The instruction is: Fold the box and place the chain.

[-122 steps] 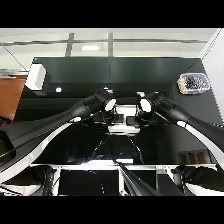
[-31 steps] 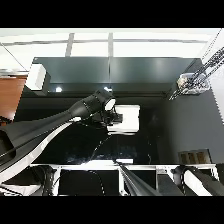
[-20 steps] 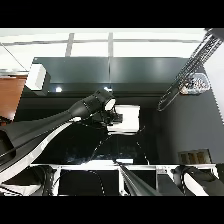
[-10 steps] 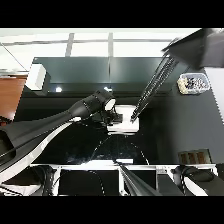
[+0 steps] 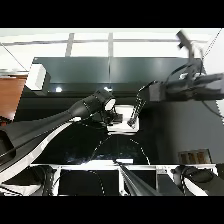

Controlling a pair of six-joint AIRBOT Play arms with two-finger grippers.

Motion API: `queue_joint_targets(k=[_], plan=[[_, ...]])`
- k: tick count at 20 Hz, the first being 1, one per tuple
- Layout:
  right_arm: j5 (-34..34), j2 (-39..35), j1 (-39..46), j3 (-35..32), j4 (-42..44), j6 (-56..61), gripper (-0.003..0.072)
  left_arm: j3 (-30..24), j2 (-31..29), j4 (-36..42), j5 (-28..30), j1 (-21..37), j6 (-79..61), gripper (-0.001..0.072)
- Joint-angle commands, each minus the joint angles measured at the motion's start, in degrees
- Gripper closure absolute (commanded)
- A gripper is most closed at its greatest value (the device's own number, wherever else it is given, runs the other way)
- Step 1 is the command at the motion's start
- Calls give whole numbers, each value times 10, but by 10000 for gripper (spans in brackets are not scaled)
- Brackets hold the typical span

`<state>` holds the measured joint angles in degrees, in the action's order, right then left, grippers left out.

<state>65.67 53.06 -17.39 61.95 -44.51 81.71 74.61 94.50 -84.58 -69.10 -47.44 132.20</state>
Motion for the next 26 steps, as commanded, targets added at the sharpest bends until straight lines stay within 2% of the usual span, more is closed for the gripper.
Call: queue_joint_targets(k=[1, 8, 14, 15, 16, 17, 21, 26], plan=[[-42, 1, -31, -59, 0, 11, 677, 0, 0, 0, 0, 0, 0, 681], [-78, 7, -49, -143, -33, 35, 673, 0, 0, 0, -1, 0, 0, 681], [-193, 33, -82, -202, -33, 64, 670, 0, 0, 0, 0, 0, 0, 681], [-197, 41, -83, -202, -35, 64, 645, 0, 0, 0, 0, 0, 0, 681], [-202, 42, -81, -202, -45, 64, 454, 0, 0, 0, 0, 0, 0, 681], [-198, 40, -73, -201, -53, 63, 372, 0, 0, 0, 0, 0, 0, 681], [-126, 1, 4, -174, -110, 54, 383, 0, 0, 0, 0, 0, 0, 681], [-48, -74, 125, -151, -355, 68, 382, 0, 1, 0, 1, 0, 0, 681]])
